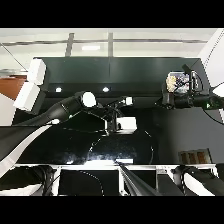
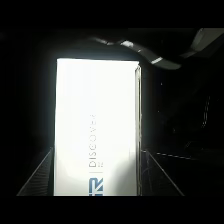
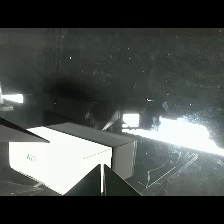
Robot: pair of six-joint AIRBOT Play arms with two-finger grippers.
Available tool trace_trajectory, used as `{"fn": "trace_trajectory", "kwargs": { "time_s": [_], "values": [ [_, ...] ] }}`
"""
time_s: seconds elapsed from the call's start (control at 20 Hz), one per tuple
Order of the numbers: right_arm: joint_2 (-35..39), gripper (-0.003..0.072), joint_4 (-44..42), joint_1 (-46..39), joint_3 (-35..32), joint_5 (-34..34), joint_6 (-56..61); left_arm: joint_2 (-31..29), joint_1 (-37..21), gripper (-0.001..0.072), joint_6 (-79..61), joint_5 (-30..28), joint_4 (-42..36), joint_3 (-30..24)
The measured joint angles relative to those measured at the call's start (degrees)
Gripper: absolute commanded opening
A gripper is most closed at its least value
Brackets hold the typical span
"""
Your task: Fold the box and place the chain.
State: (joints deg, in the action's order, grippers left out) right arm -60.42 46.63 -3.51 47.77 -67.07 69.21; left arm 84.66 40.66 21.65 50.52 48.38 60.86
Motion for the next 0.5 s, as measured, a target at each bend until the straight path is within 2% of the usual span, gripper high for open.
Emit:
{"fn": "trace_trajectory", "kwargs": {
  "time_s": [0.5],
  "values": [
    [0.00, 0.0029, 0.00, 0.02, 0.00, 0.00, 0.02, 1.42, 2.40, 0.0709, 1.16, -2.60, 2.12, -0.72]
  ]
}}
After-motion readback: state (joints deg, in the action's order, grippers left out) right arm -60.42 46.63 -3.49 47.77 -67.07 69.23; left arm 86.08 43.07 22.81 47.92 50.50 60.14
